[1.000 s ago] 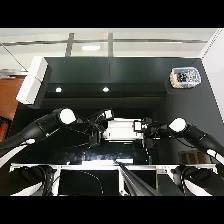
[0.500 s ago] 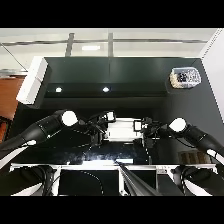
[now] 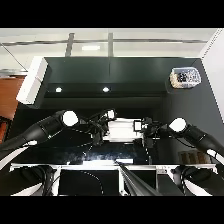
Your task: Fold the box and place the chain.
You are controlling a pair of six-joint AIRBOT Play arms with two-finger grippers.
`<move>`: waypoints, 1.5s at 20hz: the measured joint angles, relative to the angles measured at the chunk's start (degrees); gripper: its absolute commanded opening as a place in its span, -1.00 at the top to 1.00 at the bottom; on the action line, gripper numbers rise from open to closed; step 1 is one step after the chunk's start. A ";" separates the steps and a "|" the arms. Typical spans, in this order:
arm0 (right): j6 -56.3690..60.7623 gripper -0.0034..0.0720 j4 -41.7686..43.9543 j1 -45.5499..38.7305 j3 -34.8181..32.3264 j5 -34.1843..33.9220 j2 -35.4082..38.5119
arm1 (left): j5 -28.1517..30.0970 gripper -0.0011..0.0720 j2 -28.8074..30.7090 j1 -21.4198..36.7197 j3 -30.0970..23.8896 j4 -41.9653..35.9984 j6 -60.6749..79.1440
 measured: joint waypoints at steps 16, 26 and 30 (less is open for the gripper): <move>0.02 -0.16 0.04 0.00 0.00 -0.07 -0.02 | 5.79 -0.05 -3.06 -3.58 0.00 -3.52 2.73; -0.02 -0.16 0.02 0.00 0.00 0.02 -0.02 | 4.31 0.88 -3.52 -3.87 0.13 -3.30 2.84; -0.02 -0.16 0.13 0.00 0.00 -0.04 -0.02 | 1.09 0.90 -1.55 -1.51 0.68 -1.25 0.42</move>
